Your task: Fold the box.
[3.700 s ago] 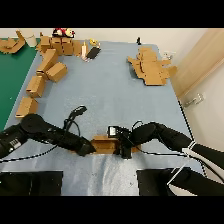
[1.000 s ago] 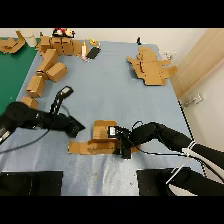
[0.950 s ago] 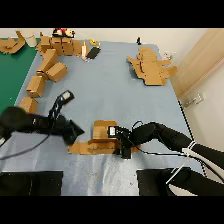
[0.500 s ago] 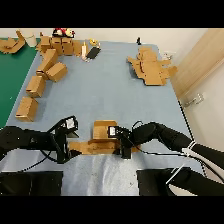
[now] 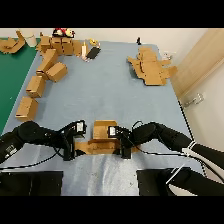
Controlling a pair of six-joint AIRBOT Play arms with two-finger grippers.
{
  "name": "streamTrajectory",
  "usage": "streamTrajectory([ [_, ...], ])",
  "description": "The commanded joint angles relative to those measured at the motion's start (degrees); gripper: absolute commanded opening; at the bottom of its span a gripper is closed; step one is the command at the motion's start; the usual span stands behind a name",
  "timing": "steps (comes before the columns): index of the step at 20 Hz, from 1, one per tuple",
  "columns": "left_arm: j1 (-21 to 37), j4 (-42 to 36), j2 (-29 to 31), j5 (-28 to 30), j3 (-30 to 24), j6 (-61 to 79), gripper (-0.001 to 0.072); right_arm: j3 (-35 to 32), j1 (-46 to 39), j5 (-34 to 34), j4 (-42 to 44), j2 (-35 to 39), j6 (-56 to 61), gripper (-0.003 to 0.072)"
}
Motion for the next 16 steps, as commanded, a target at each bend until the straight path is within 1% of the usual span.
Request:
streamTrajectory([
  [1,0.0,-4.2,-4.6,2.0,0.0,4.7,0.0719,0.0,0.0,0.0,0.0,0.0,0.0,0.0446],
  [4,-0.6,-7.1,-6.9,2.3,0.0,8.9,0.0719,0.0,0.0,0.0,0.0,0.0,0.0,0.0446],
  [8,-3.0,-7.5,-8.2,4.8,0.0,9.6,0.0714,0.0,0.0,0.0,0.0,0.0,0.0,0.0447],
  [10,-4.2,-7.4,-8.2,7.3,0.0,9.6,0.0431,0.0,0.0,0.0,0.0,0.0,0.0,0.0446],
  [11,-4.5,-7.4,-8.2,8.1,0.0,9.7,0.0359,0.0,0.0,0.0,0.0,0.0,0.0,0.0446],
  [16,-4.5,-7.0,-8.4,9.1,0.0,9.7,0.0354,0.0,0.0,0.0,0.0,0.0,0.0,0.0446],
])
